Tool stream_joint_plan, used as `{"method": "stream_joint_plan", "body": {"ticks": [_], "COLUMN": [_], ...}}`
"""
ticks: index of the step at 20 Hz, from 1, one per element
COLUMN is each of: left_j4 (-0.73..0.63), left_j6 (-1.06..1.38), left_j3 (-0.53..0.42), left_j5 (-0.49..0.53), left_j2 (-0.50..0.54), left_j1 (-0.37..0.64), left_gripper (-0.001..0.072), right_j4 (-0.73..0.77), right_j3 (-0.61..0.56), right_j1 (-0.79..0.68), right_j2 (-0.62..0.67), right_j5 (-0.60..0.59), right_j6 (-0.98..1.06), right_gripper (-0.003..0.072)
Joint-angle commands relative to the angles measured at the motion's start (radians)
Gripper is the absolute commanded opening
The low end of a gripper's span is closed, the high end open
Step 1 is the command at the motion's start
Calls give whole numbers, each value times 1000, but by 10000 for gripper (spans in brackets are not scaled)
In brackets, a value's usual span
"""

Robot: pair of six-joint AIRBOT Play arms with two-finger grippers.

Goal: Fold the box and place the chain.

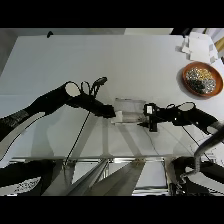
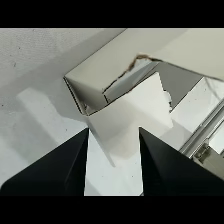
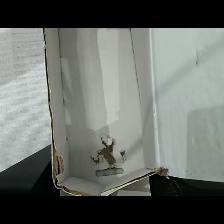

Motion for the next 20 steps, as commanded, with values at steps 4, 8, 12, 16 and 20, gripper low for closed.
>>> {"method": "stream_joint_plan", "body": {"ticks": [4, 8, 12, 16, 20], "left_j4": [-3, 20, 81, 198, 319], "left_j6": [-31, -71, -150, -286, -446], "left_j3": [0, 0, 0, 0, 0], "left_j5": [9, 30, 104, 116, 138], "left_j2": [0, -1, -1, -1, -1], "left_j1": [-2, -23, -83, -108, -148], "left_gripper": [354, 354, 354, 379, 465], "right_j4": [0, 0, 0, 0, 0], "right_j3": [0, 0, 0, 0, 0], "right_j1": [0, 0, 0, 0, 0], "right_j2": [0, 0, 0, 0, 0], "right_j5": [0, 0, 0, 0, 0], "right_j6": [0, 0, 0, 0, 0], "right_gripper": [413, 413, 413, 413, 413]}}
